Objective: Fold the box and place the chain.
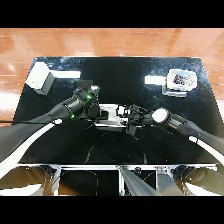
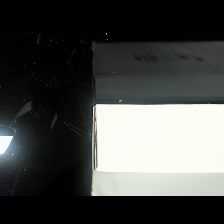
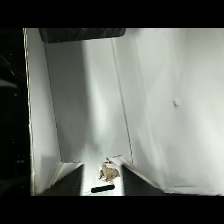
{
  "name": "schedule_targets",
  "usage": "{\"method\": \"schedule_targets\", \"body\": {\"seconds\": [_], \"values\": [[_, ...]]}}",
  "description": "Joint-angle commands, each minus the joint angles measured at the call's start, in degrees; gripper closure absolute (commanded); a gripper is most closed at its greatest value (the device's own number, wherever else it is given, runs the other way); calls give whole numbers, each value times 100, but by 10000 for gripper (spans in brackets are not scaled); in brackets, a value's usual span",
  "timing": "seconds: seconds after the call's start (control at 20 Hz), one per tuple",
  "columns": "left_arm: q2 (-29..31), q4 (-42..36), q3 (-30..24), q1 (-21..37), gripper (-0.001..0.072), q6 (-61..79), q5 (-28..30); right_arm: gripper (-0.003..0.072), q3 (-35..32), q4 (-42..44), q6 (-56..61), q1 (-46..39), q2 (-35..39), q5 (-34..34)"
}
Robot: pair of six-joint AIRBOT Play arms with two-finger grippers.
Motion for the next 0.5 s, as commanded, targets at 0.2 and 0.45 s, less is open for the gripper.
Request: {"method": "schedule_targets", "body": {"seconds": [0.2, 0.45], "values": [[-2, -4, -2, 2, 689, 9, 4, 497, 0, 0, -2, 2, -2, -11], [-2, -4, -2, 2, 689, 9, 4, 278, 0, 0, 0, 2, -2, -15]]}}
